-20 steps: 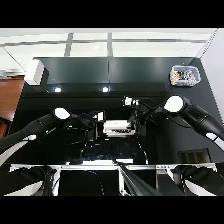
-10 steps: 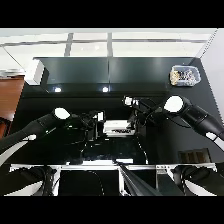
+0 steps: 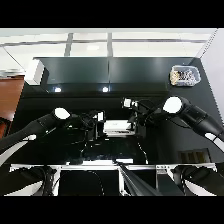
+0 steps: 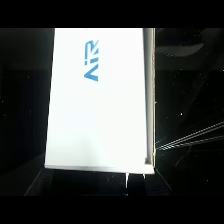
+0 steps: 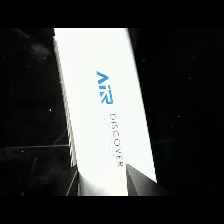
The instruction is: Fold the box and place the chain.
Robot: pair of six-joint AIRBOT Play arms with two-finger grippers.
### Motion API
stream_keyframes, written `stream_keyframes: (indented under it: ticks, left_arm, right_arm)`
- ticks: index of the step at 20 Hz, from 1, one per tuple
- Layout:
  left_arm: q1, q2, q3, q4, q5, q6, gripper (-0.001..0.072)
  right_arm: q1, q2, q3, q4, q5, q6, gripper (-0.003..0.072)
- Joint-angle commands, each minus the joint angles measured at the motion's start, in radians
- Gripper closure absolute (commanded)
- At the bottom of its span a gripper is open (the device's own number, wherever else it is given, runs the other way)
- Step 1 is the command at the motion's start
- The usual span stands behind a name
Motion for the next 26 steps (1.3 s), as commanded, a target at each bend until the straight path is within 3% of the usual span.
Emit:
stream_keyframes:
  ticks: [1,26]
  left_arm:
    - [0.0,0.0,0.001,0.0,-0.002,-0.001,0.0294]
    - [0.0,0.0,0.001,0.0,-0.002,-0.001,0.0294]
  right_arm:
    - [0.023,-0.001,0.0,-0.012,-0.01,-0.001,0.034]
    - [0.023,-0.023,0.0,-0.083,-0.003,0.003,0.0304]
